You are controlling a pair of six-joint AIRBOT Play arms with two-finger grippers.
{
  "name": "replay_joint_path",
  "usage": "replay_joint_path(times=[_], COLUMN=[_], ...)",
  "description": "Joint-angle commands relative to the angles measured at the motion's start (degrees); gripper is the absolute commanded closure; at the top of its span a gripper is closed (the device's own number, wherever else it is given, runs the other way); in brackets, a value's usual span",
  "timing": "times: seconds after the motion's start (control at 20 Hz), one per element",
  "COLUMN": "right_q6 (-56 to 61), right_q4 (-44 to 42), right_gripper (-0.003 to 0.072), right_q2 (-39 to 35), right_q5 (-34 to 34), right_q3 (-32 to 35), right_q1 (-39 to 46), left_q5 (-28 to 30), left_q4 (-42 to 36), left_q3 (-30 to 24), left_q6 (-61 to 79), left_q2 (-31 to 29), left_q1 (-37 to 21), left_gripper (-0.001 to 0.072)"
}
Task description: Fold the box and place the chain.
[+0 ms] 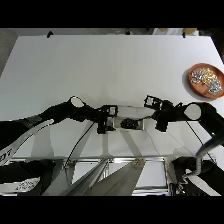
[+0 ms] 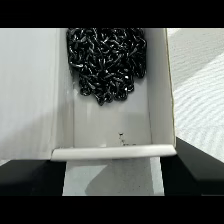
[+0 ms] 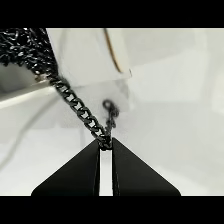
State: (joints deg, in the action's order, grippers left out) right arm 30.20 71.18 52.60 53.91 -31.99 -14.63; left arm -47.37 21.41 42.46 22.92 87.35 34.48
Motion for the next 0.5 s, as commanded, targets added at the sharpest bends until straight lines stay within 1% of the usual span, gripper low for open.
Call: replay_joint_path(times=[0.0, 0.05, 0.1, 0.25, 0.35, 0.45], right_q6=[13.0, 15.4, 18.8, 25.6, 27.1, 28.7], right_q4=[1.9, 0.9, -0.5, -1.2, -1.2, -1.5], right_gripper=[0.0669, 0.0669, 0.0669, 0.0669, 0.0669, 0.0668], right_q2=[-1.9, -1.9, -1.9, -1.8, -1.4, -0.7], right_q5=[16.6, 19.2, 20.1, 20.0, 19.2, 16.2], right_q3=[-7.9, -10.8, -13.6, -20.3, -23.0, -23.4], right_q1=[-0.1, -0.1, -0.1, -4.0, -8.9, -13.9], left_q5=[0.0, 0.0, 0.0, 0.0, 0.0, 0.0], left_q4=[0.0, 0.0, 0.0, 0.0, 0.0, 0.0], left_q3=[0.0, 0.0, 0.0, 0.0, 0.0, 0.0], left_q6=[0.0, 0.0, 0.0, 0.0, 0.0, 0.0], left_q2=[0.0, 0.0, 0.0, 0.0, 0.0, 0.0], left_q1=[0.0, 0.0, 0.0, 0.0, 0.0, 0.0], left_gripper=[0.0455, 0.0455, 0.0455, 0.0455, 0.0455, 0.0455])
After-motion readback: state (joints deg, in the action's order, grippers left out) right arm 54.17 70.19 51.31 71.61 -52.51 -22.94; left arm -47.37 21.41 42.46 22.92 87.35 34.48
